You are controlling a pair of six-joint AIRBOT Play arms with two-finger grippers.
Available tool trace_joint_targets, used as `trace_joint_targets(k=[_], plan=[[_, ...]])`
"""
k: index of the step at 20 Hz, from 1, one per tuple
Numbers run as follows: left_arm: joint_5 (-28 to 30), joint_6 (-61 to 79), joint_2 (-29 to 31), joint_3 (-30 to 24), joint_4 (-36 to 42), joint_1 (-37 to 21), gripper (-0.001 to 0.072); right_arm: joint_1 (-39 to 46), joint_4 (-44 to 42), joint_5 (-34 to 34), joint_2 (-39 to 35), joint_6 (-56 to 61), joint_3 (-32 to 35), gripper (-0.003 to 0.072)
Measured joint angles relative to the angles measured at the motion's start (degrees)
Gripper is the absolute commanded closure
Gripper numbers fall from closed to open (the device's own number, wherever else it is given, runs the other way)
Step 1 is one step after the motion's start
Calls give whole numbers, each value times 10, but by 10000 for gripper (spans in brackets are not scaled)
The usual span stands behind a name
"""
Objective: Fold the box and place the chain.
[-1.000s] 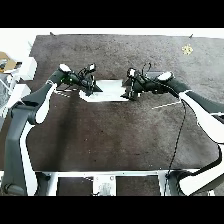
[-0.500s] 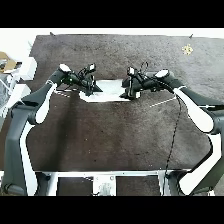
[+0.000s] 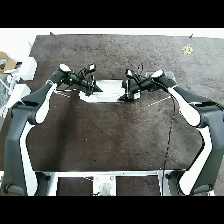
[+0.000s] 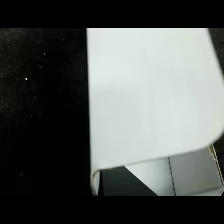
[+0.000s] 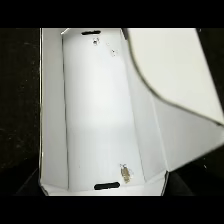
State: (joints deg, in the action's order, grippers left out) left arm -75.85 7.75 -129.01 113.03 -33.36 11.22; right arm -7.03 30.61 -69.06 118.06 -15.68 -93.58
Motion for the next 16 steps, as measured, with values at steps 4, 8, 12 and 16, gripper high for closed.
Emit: trace_joint_targets(k=[4, 8, 12, 16], plan=[[0, 0, 0, 0, 0, 0, 697, -1, -2, -23, 28, 1, -31, 62], [0, 0, 0, 0, 0, 0, 697, -10, -2, -32, 47, 3, -50, 62], [0, 0, 0, 0, 0, 0, 697, -12, 6, -34, 54, 3, -57, 63], [0, 0, 0, 0, 0, 0, 697, -12, 11, -35, 56, 3, -59, 140]])
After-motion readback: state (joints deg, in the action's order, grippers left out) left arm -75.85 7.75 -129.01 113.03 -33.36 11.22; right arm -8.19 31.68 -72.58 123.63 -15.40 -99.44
